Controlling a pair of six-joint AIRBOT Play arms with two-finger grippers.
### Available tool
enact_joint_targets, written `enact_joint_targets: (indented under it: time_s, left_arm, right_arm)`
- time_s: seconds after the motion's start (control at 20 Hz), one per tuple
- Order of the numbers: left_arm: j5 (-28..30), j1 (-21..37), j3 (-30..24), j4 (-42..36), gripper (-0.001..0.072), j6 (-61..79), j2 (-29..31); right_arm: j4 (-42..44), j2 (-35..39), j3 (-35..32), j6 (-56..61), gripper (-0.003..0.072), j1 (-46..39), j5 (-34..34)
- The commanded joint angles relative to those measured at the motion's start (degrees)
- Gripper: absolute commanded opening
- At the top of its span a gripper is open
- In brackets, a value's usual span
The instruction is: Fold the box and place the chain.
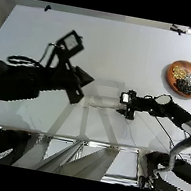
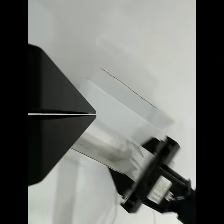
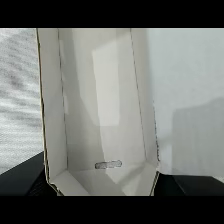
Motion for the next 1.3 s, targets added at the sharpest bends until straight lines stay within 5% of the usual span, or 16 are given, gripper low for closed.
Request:
enact_joint_targets:
  time_s: [0.0,0.15,0.3,0.6,0.65,0.75,0.8,1.25]
  left_arm:
    - [15.4,3.6,0.0,9.3,0.0015,-2.4,5.3]
    - [23.1,3.5,-0.3,6.3,0.0158,14.1,2.7]
    - [20.4,3.4,-1.7,5.1,0.0443,20.7,-3.7]
    - [11.0,3.3,-1.8,-0.6,0.0399,31.3,-19.1]
    - [10.3,3.1,-1.8,0.1,0.0426,33.4,-20.2]
    - [10.2,3.1,-1.8,0.5,0.066,36.7,-22.1]
    - [10.1,3.1,-1.8,0.5,0.0699,39.0,-23.1]
    - [5.3,-1.5,-1.8,0.1,0.0704,44.7,-30.3]
  right_arm:
    - [0.0,0.0,0.0,0.0,0.0479,0.0,0.0]
    - [0.0,0.0,0.0,0.0,0.0479,0.0,0.0]
    - [0.0,0.0,0.0,0.0,0.0479,0.0,0.0]
    - [0.0,0.0,0.0,0.0,0.0479,0.0,0.0]
    - [0.0,0.0,0.0,0.0,0.0479,0.0,0.0]
    - [0.0,0.0,0.0,0.0,0.0479,0.0,0.0]
    - [0.0,0.0,0.0,0.0,0.0479,0.0,0.0]
    - [0.0,0.0,0.0,0.0,0.0479,0.0,0.0]
